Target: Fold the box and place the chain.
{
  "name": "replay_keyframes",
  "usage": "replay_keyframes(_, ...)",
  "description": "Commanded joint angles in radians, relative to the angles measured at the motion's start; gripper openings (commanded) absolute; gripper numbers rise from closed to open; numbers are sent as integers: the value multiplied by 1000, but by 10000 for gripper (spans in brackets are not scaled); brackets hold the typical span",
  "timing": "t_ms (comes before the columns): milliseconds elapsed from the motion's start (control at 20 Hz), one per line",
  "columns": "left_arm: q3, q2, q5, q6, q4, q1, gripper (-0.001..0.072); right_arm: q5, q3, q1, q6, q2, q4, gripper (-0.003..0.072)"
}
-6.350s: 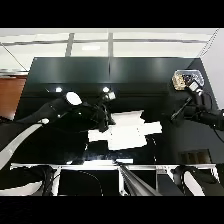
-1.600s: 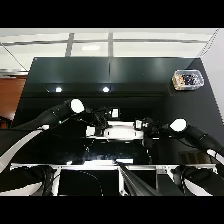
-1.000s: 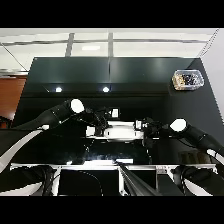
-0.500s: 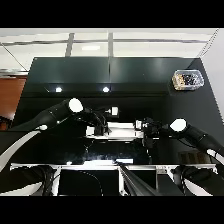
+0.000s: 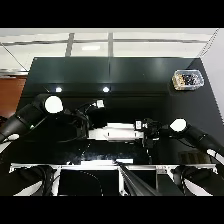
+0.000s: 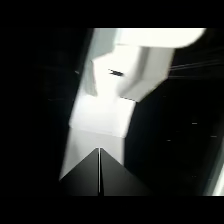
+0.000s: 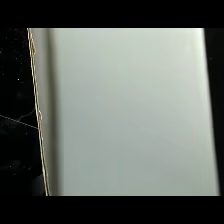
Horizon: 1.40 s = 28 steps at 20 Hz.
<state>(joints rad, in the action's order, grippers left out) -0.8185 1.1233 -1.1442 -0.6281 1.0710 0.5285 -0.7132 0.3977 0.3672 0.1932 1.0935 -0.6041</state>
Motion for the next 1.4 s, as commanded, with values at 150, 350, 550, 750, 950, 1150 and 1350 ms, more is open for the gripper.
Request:
replay_keyframes(150, 164, -24, 269, 21, -642, 68, 29, -1, 0, 1, -1, 0, 2, 472)
replay_keyframes(350, 199, 33, 671, 76, -763, 119, 29, -1, 0, 3, -1, 0, 2, 473)
replay_keyframes(550, 185, 132, 773, 113, -757, 129, 29, -1, 0, 3, -1, 0, 2, 478)
replay_keyframes(750, 162, 211, 641, 112, -698, 129, 29, -1, 0, 3, -1, 0, 2, 478)
replay_keyframes(950, 120, 211, 583, 103, -549, 128, 29, -1, 0, 3, -1, 0, 2, 478)
replay_keyframes(1150, 94, 98, 562, 96, -414, 94, 29, -1, 0, 3, -1, 0, 2, 478)
replay_keyframes(1350, 99, -59, 367, 96, -272, 13, 29, -1, 0, 3, -1, 0, 2, 478)
